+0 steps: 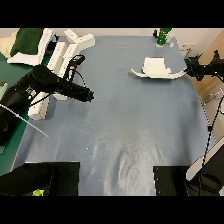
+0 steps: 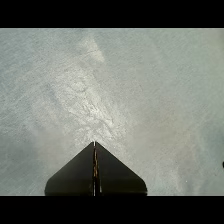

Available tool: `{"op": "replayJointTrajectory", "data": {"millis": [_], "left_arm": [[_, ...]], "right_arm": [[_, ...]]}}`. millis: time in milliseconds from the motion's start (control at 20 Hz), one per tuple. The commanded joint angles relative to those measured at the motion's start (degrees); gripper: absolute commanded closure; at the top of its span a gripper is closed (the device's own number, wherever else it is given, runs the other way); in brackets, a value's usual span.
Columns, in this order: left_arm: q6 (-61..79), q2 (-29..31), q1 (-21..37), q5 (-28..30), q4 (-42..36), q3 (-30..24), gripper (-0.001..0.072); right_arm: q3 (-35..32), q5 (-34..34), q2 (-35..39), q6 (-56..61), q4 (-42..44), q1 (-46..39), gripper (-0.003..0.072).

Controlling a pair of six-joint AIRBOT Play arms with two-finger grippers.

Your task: Fold the box.

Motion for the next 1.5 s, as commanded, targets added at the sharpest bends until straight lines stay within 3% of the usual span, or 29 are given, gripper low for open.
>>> {"op": "replayJointTrajectory", "data": {"millis": [0,200,350,450,650,750,950,1100,1150,1200,1250,1450], "left_arm": [[0.04,-0.04,0.00,0.02,0.02,0.07,0.0696],[0.02,-0.04,0.00,0.02,0.02,0.07,0.0696],[0.02,-0.04,0.00,0.00,0.02,0.07,0.0696],[0.04,-0.04,0.00,0.00,0.02,0.07,0.0696],[0.04,-0.04,0.00,0.00,0.02,0.07,0.0696],[0.02,-0.04,0.00,0.00,0.02,0.07,0.0696],[0.04,-0.04,0.00,0.00,0.02,0.07,0.0696],[0.02,-0.04,0.00,0.00,0.02,0.07,0.0696],[0.02,-0.04,0.00,0.00,0.02,0.07,0.0696],[0.02,-0.04,0.00,0.00,0.02,0.07,0.0696],[0.02,-0.04,0.00,0.00,0.02,0.07,0.0696],[0.02,-0.04,0.00,0.00,0.02,0.07,0.0696]], "right_arm": [[0.50,-6.23,1.07,-1.99,0.79,1.75,0.0689],[-6.38,-8.76,8.44,-4.13,0.59,4.74,0.0693],[-16.17,-8.07,16.63,-4.68,0.26,7.28,0.0693],[-27.26,-5.49,23.98,-4.83,0.31,9.46,0.0692],[-56.06,5.64,43.52,-4.83,0.24,14.56,0.0692],[-68.72,8.11,53.22,-4.81,0.17,17.07,0.0691],[-86.73,12.66,69.66,-0.24,-0.15,21.90,0.0691],[-92.35,12.92,76.48,0.74,-0.26,23.91,0.0684],[-92.52,11.50,77.13,0.74,-0.42,23.89,0.0627],[-92.35,10.29,77.11,0.76,-0.61,23.80,0.0435],[-91.97,9.55,76.89,1.01,-1.62,23.80,0.0317],[-85.68,5.07,71.52,4.22,-11.82,22.62,0.0316]]}}
